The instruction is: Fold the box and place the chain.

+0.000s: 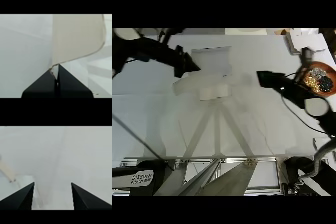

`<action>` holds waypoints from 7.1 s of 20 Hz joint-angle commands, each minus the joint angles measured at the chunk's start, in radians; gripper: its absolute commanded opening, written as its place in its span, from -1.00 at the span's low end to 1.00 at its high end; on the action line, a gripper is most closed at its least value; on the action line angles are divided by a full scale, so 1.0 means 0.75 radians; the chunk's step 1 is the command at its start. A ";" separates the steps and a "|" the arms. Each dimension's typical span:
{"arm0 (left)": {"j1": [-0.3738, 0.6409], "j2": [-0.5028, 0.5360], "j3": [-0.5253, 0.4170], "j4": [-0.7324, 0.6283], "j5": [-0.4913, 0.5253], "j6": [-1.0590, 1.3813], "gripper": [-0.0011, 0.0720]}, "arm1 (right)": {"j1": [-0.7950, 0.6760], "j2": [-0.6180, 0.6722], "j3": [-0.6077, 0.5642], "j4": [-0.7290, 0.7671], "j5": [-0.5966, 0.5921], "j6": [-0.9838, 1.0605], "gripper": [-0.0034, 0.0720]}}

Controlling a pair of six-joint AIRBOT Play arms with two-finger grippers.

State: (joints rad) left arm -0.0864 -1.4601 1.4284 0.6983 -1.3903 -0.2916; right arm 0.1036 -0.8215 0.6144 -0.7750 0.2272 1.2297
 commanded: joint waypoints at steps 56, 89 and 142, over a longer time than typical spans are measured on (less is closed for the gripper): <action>-0.233 -0.257 -0.600 -0.291 0.462 0.902 -0.93 | -0.302 0.219 0.001 -0.128 0.550 -0.012 0.41; -0.233 -0.257 -0.600 -0.291 0.462 0.902 -0.93 | -0.019 -0.270 -0.047 -0.141 1.065 -1.605 0.52; -0.234 -0.257 -0.600 -0.291 0.462 0.902 -0.93 | 0.119 -0.634 -0.049 0.346 0.650 -1.904 0.52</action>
State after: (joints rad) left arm -0.2615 -1.6524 0.9787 0.4801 -1.0439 0.3851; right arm 0.1928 -1.3052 0.5774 -0.5194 0.7139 -0.2543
